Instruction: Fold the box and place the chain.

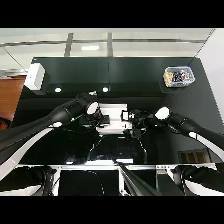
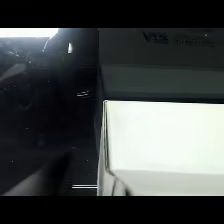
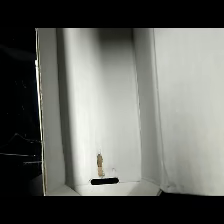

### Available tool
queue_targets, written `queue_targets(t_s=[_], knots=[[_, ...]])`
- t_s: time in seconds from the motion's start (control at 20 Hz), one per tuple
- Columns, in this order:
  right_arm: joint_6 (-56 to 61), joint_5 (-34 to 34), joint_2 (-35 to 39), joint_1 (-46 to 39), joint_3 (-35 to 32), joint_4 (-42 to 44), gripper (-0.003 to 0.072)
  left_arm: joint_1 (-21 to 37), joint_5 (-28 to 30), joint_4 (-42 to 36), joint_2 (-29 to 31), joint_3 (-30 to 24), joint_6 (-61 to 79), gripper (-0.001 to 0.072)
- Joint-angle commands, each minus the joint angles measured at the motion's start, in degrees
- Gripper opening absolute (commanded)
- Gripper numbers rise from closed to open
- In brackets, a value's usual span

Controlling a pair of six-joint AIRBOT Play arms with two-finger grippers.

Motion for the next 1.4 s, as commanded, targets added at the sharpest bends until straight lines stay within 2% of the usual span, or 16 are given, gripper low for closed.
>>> queue_targets(t_s=[0.0, 0.1, 0.3, 0.35, 0.4, 0.45, 0.55, 0.6, 0.65, 0.7, 0.8, 1.1, 1.15, 1.25, 1.3, 1.35], knots=[[0.02, 0.02, -0.02, -0.02, -0.02, 0.02, 0.0128, 0.0, 1.44, -1.77, -0.33, 0.11, -1.07, 0.0097], [0.02, 0.02, -0.02, -0.02, -0.02, 0.02, 0.0129, 0.0, 1.27, -1.92, -0.33, 0.13, -1.09, 0.0032], [0.02, 0.02, -0.02, -0.02, -0.02, 0.02, 0.0128, 0.0, 1.14, -2.05, -0.31, 0.13, -1.18, 0.0029], [0.02, 0.02, -0.02, -0.02, -0.04, 0.02, 0.0128, 0.0, 1.14, -2.4, -0.31, 0.22, -1.05, 0.0179], [0.02, 0.02, -0.02, -0.02, -0.02, 0.02, 0.0128, 0.0, 0.94, -2.34, -0.31, 0.5, -0.94, 0.0397], [0.02, 0.02, -0.02, -0.02, -0.04, 0.02, 0.0128, 0.0, 0.57, -2.29, -0.28, 0.85, -0.94, 0.0515], [0.02, 0.02, -0.02, -0.02, -0.04, 0.02, 0.0128, 0.0, 0.04, -0.94, -0.31, 1.7, -0.98, 0.0517], [0.02, 0.02, -0.02, -0.02, -0.04, 0.02, 0.0128, 0.0, -0.07, -0.37, -0.31, 2.01, -1.05, 0.0493], [0.02, 0.04, -0.02, -0.02, -0.02, 0.02, 0.0128, 0.0, -0.04, -0.35, -0.33, 2.21, -1.05, 0.0403], [0.02, 0.02, -0.02, -0.02, -0.02, 0.02, 0.0129, 0.0, 0.11, -0.35, -0.33, 2.21, -1.05, 0.0215], [0.02, 0.02, -0.02, -0.02, -0.02, 0.0, 0.0128, 0.0, 0.24, -0.48, -0.35, 2.21, -0.94, 0.0019], [0.02, 0.0, -0.02, -0.02, -0.04, 0.0, 0.013, 0.0, -0.22, -0.33, -0.35, 2.21, -0.42, 0.0022], [0.02, 0.0, -0.02, -0.02, -0.04, 0.0, 0.0178, 0.0, -0.22, -0.35, -0.35, 2.21, -0.13, 0.0021], [0.02, -0.02, -0.02, -0.02, -0.04, 0.02, 0.0507, 0.0, -0.26, -0.35, -0.33, 2.21, -0.11, 0.0021], [0.07, 0.07, 0.09, -0.02, -0.02, -0.13, 0.0642, 0.0, -0.33, -0.37, -0.33, 2.21, -0.11, 0.0022], [1.49, 0.2, 0.74, -0.04, -0.02, -0.96, 0.0642, 0.0, -0.48, -0.37, -0.33, 2.21, -0.07, 0.0021]])
